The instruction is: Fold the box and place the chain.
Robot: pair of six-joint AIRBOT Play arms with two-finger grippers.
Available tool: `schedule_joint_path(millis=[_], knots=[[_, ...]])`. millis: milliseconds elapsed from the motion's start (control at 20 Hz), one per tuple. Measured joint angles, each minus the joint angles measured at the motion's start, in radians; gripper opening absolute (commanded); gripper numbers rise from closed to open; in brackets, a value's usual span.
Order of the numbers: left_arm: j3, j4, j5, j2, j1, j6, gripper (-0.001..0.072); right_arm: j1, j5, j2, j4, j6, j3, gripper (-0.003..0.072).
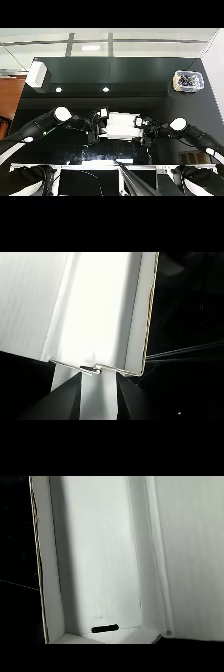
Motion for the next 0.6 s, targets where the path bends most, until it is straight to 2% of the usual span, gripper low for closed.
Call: schedule_joint_path(millis=[150,400,450,500,550,600], knots=[[0.0,-0.028,0.01,-0.015,-0.027,0.015,0.0219,0.0,0.001,0.0,-0.001,-0.002,0.0,0.0095],[0.0,-0.108,0.076,-0.05,-0.08,0.041,0.0218,0.0,0.001,0.0,-0.001,-0.002,0.0,0.0095],[0.0,-0.118,0.079,-0.052,-0.085,0.042,0.0094,0.0,0.001,0.0,-0.001,-0.001,0.0,0.0095],[0.0,-0.127,0.082,-0.055,-0.089,0.044,0.0025,0.0,0.001,0.0,-0.001,-0.001,0.0,0.0095],[0.0,-0.134,0.086,-0.056,-0.091,0.045,0.0069,0.0,0.001,0.0,0.0,-0.001,0.0,0.0095],[0.0,-0.137,0.085,-0.058,-0.093,0.048,0.0213,0.0,0.001,0.0,0.0,0.0,0.0,0.0095]])
